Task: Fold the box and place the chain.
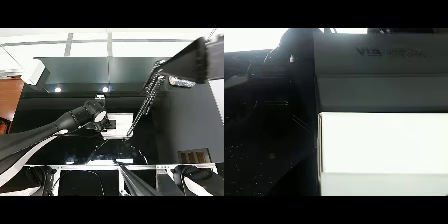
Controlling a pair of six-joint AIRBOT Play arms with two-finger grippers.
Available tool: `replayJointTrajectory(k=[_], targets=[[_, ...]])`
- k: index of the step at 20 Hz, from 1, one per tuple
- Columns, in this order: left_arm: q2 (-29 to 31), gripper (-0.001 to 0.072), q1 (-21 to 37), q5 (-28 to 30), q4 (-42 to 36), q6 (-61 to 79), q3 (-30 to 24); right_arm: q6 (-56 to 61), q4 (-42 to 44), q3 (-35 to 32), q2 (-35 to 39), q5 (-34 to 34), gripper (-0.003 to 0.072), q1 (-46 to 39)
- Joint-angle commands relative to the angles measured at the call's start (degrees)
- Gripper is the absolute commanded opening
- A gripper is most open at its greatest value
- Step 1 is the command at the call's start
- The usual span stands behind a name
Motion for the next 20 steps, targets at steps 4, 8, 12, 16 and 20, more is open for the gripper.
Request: replayJointTrajectory(k=[4,8,12,16,20], targets=[[0.0,0.0028,0.0,0.0,0.0,0.0,0.0,0.1,0.1,-10.4,0.0,-10.6,0.0013,7.8],[0.0,0.0028,0.0,0.0,0.0,0.0,0.0,0.1,-1.8,-16.5,-0.1,-14.4,0.0013,8.6],[0.0,0.0028,0.0,0.0,0.0,0.0,0.0,1.7,-8.1,-22.0,-0.1,-12.8,0.0014,8.6],[0.0,0.0028,0.0,0.0,0.0,0.0,0.0,4.0,-13.6,-28.6,-0.1,-12.3,0.0013,8.6],[0.0,0.0028,0.0,0.0,0.0,0.0,0.0,5.3,-10.0,-35.7,-0.1,-14.1,0.0013,8.7]])
